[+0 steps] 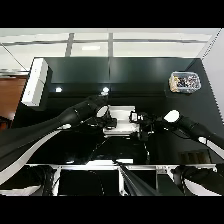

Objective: Fold the box and place the chain.

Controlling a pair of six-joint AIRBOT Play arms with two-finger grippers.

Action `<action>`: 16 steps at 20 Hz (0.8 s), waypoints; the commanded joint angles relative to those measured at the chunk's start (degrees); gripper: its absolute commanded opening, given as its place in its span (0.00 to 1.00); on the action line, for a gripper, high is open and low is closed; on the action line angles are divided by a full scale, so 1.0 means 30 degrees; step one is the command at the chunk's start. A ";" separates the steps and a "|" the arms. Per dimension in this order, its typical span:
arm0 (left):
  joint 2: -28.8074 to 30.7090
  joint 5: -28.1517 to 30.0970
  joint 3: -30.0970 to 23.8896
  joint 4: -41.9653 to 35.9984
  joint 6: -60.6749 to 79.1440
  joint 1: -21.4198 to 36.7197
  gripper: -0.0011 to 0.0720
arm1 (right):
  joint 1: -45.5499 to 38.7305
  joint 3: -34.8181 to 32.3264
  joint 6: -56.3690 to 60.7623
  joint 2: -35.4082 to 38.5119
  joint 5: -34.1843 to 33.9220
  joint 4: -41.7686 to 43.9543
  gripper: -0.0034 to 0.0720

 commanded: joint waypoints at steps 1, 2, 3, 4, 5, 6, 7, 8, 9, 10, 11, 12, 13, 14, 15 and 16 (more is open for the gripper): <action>-0.0262 -0.0022 0.0073 0.0393 -0.1421 -0.0044 0.46 | 0.0007 -0.0015 0.0000 -0.0015 0.0000 0.0007 0.25; -0.0357 -0.0007 0.0073 0.0386 -0.1566 -0.0109 0.41 | 0.0007 -0.0015 0.0000 -0.0015 -0.0007 0.0007 0.25; -0.0386 0.0029 0.0073 0.0437 -0.1566 -0.0168 0.39 | 0.0007 -0.0015 0.0000 -0.0015 -0.0007 0.0007 0.25; -0.0386 0.0095 0.0073 0.0437 -0.1566 -0.0233 0.35 | 0.0007 -0.0007 0.0000 -0.0015 -0.0007 0.0007 0.25; -0.0386 0.0117 0.0080 0.0474 -0.1545 -0.0262 0.17 | 0.0007 -0.0015 0.0000 -0.0015 -0.0007 0.0000 0.25; -0.0386 0.0117 0.0080 0.0474 -0.1545 -0.0284 0.07 | 0.0007 -0.0015 0.0000 -0.0015 0.0000 0.0007 0.25; -0.0386 0.0109 0.0080 0.0466 -0.1545 -0.0284 0.05 | 0.0007 -0.0015 0.0000 -0.0015 0.0000 0.0007 0.25; -0.0386 0.0109 0.0080 0.0459 -0.1545 -0.0284 0.05 | 0.0007 -0.0015 0.0000 -0.0015 0.0000 0.0000 0.25; -0.0386 0.0109 0.0080 0.0437 -0.1545 -0.0284 0.05 | 0.0007 -0.0015 0.0000 -0.0015 0.0000 0.0007 0.25; -0.0386 0.0109 0.0080 0.0408 -0.1545 -0.0284 0.05 | 0.0007 -0.0015 0.0000 -0.0015 0.0000 0.0000 0.25; -0.0386 0.0117 0.0080 0.0401 -0.1545 -0.0277 0.06 | 0.0007 -0.0015 0.0000 -0.0015 0.0000 0.0007 0.25; -0.0386 0.0124 0.0080 0.0401 -0.1545 -0.0277 0.11 | 0.0007 -0.0015 0.0000 -0.0015 0.0000 0.0007 0.25; -0.0379 0.0124 0.0080 0.0408 -0.1545 -0.0277 0.30 | 0.0007 -0.0015 0.0000 -0.0015 0.0000 0.0000 0.25; -0.0379 0.0117 0.0080 0.0408 -0.1566 -0.0277 0.48 | 0.0007 -0.0015 0.0000 -0.0015 0.0000 0.0007 0.25; -0.0379 0.0117 0.0080 0.0408 -0.1566 -0.0277 0.52 | 0.0007 -0.0015 0.0000 -0.0015 -0.0007 0.0007 0.25; -0.0379 0.0117 0.0080 0.0408 -0.1566 -0.0277 0.52 | 0.0007 -0.0015 0.0000 -0.0015 0.0000 0.0007 0.25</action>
